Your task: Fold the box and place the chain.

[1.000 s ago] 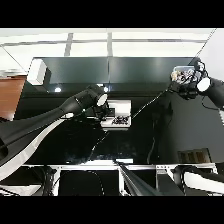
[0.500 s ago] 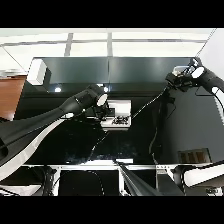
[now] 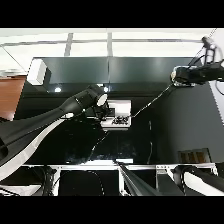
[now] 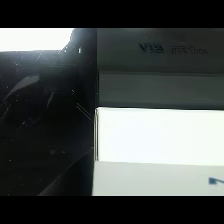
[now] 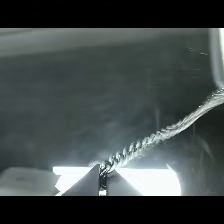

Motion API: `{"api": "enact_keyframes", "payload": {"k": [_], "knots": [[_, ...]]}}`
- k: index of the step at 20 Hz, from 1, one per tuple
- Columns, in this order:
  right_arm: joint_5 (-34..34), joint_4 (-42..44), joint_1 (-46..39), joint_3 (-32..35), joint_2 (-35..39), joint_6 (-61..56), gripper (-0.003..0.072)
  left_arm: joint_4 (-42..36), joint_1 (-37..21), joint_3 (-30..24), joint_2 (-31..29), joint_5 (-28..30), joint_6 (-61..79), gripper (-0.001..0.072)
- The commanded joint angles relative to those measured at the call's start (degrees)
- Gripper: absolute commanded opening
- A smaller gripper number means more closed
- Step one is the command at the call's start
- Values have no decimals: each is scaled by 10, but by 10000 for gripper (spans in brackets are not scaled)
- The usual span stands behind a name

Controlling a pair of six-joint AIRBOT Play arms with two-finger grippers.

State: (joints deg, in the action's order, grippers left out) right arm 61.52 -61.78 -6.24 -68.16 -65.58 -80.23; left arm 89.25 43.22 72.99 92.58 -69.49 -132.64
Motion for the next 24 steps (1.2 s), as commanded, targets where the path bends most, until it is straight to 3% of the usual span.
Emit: {"api": "enact_keyframes", "payload": {"k": [1, 4, 9, 15, 24], "knots": [[37, 116, 22, 23, 168, 23, 19, 0, 0, 0, 0, 0, 0, 25], [39, 233, 31, 12, 225, 36, 18, 0, 0, 0, 0, 0, 0, 25], [43, 373, 34, 2, 227, 80, 18, 0, 0, 0, 0, 0, 0, 25], [28, 442, 100, 2, 227, 83, 18, 0, 0, 0, 0, -2, 0, 25], [-37, 442, 147, 2, 221, 85, 18, 0, 0, 0, 0, -2, 0, 25]]}}
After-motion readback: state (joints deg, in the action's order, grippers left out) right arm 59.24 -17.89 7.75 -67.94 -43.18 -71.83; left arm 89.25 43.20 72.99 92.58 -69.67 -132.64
